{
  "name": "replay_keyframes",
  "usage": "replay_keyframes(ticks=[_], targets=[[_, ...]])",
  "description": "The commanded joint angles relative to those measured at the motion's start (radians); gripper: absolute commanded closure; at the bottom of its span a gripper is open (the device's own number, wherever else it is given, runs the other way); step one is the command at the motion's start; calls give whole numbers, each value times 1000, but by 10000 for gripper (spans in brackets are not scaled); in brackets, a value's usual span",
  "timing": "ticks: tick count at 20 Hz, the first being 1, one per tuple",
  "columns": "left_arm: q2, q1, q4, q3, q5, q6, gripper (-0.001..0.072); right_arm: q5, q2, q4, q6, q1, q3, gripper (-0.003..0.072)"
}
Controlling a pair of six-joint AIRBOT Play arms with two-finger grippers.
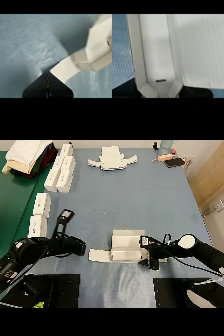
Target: Fold the box.
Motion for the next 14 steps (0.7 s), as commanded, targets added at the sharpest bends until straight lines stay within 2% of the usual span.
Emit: replay_keyframes(ticks=[1,4,7,11,14], targets=[[-6,133,82,-7,-122,-299,693,0,0,0,0,0,1,165],[-118,153,-8,-27,-105,-294,693,0,0,0,0,0,1,165],[-249,108,-123,-34,10,-216,694,0,0,0,0,0,1,165],[-401,-21,-267,-34,140,-150,694,0,0,0,0,0,1,165],[-431,-150,-372,-34,212,-126,694,0,0,0,0,0,1,165]])
